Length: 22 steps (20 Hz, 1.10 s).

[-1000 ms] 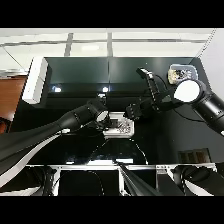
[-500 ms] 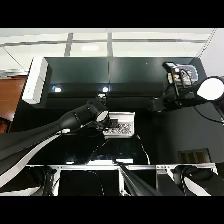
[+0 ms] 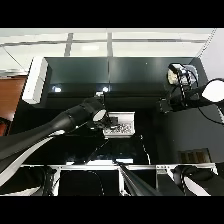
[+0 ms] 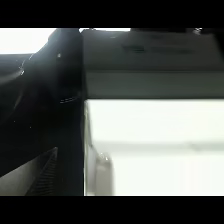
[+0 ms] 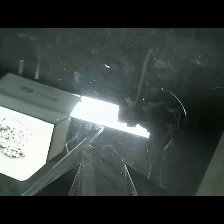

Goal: Fold the box and place the chain.

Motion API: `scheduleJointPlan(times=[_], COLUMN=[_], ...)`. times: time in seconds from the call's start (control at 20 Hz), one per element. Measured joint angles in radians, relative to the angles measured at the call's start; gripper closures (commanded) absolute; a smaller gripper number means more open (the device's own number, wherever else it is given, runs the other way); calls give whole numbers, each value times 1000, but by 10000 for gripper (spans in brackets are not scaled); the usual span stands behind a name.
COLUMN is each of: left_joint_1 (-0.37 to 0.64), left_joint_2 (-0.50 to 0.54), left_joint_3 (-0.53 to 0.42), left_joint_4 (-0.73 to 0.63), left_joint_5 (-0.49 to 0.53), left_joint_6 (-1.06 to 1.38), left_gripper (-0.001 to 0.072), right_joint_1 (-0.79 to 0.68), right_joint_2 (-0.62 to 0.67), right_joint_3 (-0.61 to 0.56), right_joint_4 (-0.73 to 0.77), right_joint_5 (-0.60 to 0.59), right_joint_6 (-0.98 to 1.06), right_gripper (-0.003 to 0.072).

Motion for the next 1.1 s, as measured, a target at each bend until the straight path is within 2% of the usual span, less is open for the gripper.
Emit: scheduleJointPlan(times=[0.15,0.25,0.3,0.4,0.5,0.6,0.65,0.7,0.8,0.9,1.1], left_joint_1=[-2,28,65,182,326,428,460,482,491,475,445], left_joint_2=[128,229,277,364,420,443,445,443,428,410,341], left_joint_3=[-19,-74,-116,-224,-343,-433,-467,-499,-541,-562,-571], left_joint_4=[69,146,176,149,-15,-233,-331,-431,-568,-648,-759], left_joint_5=[-55,-108,-132,-136,-69,2,11,39,59,103,197], left_joint_6=[88,132,152,225,417,722,895,1095,1492,1846,2314], left_gripper=[129,131,131,131,172,157,-11,-8,-8,-8,-8], right_joint_1=[-1,-2,-2,-2,-2,-2,-2,-2,-2,-2,-2], right_joint_2=[0,0,0,0,0,0,0,0,0,0,0], right_joint_3=[-19,-34,-41,-54,-62,-66,-68,-68,-70,-70,-71], right_joint_4=[-4,-5,-5,0,8,19,23,28,31,37,39], right_joint_5=[-7,-14,-19,-26,-34,-40,-41,-41,-42,-42,-43], right_joint_6=[-3,-6,-6,-6,-5,-2,3,6,15,24,51], right_gripper=[363,363,363,363,363,363,363,363,363,363,363])
